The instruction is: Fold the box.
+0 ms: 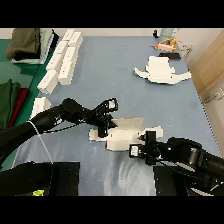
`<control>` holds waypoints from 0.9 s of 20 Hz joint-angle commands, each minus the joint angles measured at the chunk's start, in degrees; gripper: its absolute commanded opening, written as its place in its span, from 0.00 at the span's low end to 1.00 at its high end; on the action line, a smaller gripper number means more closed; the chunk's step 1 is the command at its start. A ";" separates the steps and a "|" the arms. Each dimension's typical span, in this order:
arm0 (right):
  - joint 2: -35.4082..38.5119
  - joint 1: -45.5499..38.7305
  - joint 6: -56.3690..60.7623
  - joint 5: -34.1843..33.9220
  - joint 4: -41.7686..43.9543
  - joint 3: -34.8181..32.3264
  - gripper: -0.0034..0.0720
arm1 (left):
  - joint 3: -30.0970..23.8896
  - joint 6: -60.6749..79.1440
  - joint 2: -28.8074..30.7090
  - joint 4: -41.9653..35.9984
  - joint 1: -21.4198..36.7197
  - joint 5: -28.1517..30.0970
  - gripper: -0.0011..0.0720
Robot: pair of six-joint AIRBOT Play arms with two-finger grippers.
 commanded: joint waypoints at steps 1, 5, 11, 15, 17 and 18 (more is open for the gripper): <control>0.48 0.04 4.70 -3.82 -6.95 0.20 0.74 | -0.02 0.02 -0.04 0.00 0.00 0.00 0.04; 5.14 0.04 5.53 -2.91 -6.86 0.46 0.74 | -0.02 0.02 -0.04 0.00 0.00 0.02 0.03; 6.78 -0.76 12.31 0.50 -6.97 0.42 0.74 | -0.02 0.02 -0.04 0.00 0.00 0.00 0.03; 6.97 -0.74 21.66 1.55 -6.97 0.42 0.74 | -0.02 0.02 -0.04 0.00 0.00 0.00 0.03; 6.97 -0.76 23.43 1.90 -8.13 0.42 0.74 | 0.00 0.02 -0.04 0.00 0.00 0.02 0.03; 6.95 -0.76 23.82 1.90 -9.73 0.42 0.74 | -0.02 0.02 -0.04 0.00 0.00 0.02 0.03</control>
